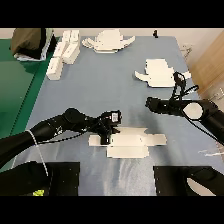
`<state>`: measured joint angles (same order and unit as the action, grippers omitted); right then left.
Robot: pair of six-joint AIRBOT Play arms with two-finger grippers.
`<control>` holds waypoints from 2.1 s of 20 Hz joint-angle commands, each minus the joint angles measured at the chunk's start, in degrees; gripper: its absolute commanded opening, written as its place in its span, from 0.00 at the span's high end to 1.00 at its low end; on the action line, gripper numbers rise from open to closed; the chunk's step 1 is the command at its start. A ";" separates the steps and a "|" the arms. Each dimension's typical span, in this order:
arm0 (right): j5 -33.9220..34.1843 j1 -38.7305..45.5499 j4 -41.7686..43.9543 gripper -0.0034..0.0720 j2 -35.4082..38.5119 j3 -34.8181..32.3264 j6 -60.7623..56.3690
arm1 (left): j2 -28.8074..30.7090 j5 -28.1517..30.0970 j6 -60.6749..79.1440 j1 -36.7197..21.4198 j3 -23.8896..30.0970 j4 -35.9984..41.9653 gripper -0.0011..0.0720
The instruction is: Fold the box.
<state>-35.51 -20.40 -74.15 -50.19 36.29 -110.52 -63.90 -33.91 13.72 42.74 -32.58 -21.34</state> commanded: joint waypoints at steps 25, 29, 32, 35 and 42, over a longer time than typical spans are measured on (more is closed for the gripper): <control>-35.08 -25.94 4.33 0.95 17.16 -5.16 15.45 | -0.74 -2.25 -0.22 0.04 0.15 -0.35 0.96; -19.63 -47.32 -15.17 0.45 14.32 -10.69 20.74 | -0.76 -2.23 -0.24 0.04 0.15 -0.35 0.96; -14.27 -53.68 -23.98 0.15 8.68 -11.26 24.20 | -0.74 -2.25 -0.22 0.04 0.15 -0.35 0.96; -14.32 -54.38 -23.67 0.15 4.31 -11.26 26.05 | -0.74 -2.25 -0.24 0.04 0.15 -0.35 0.96; -14.99 -54.31 -31.80 0.15 0.85 -11.26 27.08 | -0.74 -2.27 -0.24 0.04 0.15 -0.35 0.96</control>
<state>-49.47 -74.32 -101.78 -47.29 25.08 -84.01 -64.62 -36.18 13.45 42.76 -32.45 -21.67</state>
